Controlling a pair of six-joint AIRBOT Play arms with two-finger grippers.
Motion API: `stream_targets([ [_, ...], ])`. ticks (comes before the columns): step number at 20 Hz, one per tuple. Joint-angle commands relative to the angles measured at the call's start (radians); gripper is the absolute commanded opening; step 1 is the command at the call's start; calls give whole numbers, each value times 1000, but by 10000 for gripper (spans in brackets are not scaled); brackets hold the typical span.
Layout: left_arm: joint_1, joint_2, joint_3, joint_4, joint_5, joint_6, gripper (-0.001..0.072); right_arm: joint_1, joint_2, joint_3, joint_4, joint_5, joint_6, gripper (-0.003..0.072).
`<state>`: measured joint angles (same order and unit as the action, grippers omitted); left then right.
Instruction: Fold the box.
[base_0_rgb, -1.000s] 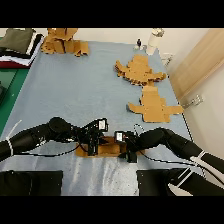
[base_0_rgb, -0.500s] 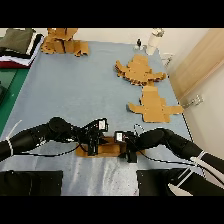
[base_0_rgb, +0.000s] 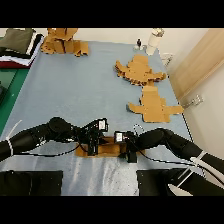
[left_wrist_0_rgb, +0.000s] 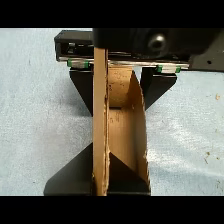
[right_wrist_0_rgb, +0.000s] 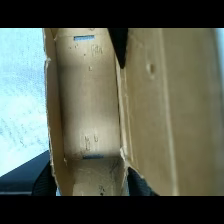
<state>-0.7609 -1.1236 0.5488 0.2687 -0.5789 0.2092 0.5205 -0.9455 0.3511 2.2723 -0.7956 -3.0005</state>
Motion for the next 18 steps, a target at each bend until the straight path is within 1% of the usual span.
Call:
stream_targets([
  [1,0,-1,1,0,0,0,14,1,0,1,-2,1,0,440],
  [18,1,0,1,-11,3,0,16,1,0,1,-9,1,0,440],
])
